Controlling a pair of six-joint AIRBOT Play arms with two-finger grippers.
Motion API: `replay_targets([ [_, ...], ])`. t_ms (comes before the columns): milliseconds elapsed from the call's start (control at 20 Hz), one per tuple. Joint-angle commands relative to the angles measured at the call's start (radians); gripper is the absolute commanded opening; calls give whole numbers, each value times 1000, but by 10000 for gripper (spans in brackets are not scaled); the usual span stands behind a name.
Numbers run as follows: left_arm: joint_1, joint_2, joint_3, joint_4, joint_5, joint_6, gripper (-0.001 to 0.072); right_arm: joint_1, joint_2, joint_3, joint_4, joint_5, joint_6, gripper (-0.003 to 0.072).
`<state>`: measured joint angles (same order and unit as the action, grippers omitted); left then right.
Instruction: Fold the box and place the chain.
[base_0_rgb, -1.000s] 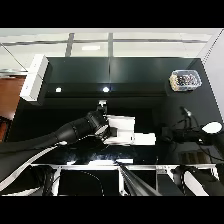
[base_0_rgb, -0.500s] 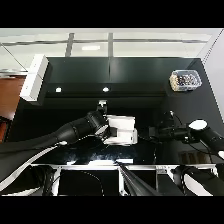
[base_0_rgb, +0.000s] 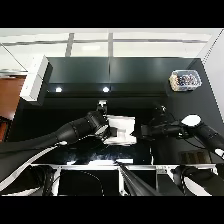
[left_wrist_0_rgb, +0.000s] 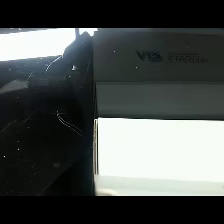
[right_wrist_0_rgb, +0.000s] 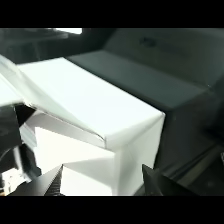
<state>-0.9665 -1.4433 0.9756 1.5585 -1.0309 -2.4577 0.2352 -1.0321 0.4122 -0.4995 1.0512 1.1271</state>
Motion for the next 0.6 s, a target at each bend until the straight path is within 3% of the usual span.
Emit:
replay_targets([
  [0, 1, -1, -1, 2, 0, 0, 29, 119, 0, 43, -122, -117, 186, 535],
  [300, 1, -1, -1, 5, 1, 0, 29, 294, 0, 140, -494, -139, 585, 534],
  [450, 1, -1, -1, 5, 1, 0, 28, 355, 0, 180, -565, -163, 674, 531],
  [500, 1, -1, -1, 5, 1, 0, 29, 365, -1, 193, -576, -167, 686, 334],
  [550, 1, -1, -1, 5, 1, 0, 29, 368, -1, 200, -576, -171, 687, 282],
])
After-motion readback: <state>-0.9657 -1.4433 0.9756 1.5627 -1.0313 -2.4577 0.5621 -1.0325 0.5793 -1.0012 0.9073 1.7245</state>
